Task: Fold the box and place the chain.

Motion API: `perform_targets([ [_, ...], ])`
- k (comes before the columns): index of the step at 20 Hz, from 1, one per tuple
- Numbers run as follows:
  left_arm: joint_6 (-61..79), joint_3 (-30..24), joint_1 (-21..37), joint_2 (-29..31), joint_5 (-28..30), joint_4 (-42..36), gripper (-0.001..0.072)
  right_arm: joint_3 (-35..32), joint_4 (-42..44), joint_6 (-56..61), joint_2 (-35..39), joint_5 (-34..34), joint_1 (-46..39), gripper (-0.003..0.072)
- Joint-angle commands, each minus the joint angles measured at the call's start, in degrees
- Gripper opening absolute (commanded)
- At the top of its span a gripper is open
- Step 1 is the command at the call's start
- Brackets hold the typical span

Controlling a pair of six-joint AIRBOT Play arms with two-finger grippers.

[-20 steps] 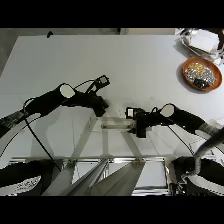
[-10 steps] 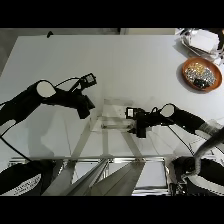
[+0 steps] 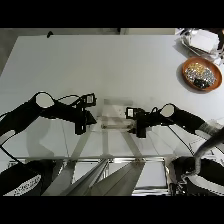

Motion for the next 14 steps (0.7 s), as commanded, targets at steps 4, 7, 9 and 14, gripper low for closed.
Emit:
perform_targets([
  [4,4.11,-0.72,-0.15,-2.58,0.33,0.94,0.0005,0.0,0.0,0.0,-0.02,0.04,0.07,0.032],
  [7,4.13,-0.72,-0.15,-6.45,0.7,2.97,0.002,0.0,0.02,0.0,-0.02,0.04,0.07,0.032],
  [9,4.11,-0.72,-0.15,-8.26,2.1,2.99,0.0101,0.0,0.02,0.0,-0.02,0.04,0.07,0.032],
  [14,4.46,-0.72,-0.04,-8.92,9.4,4.61,0.0295,0.0,0.02,0.0,-0.02,0.02,0.07,0.032],
])
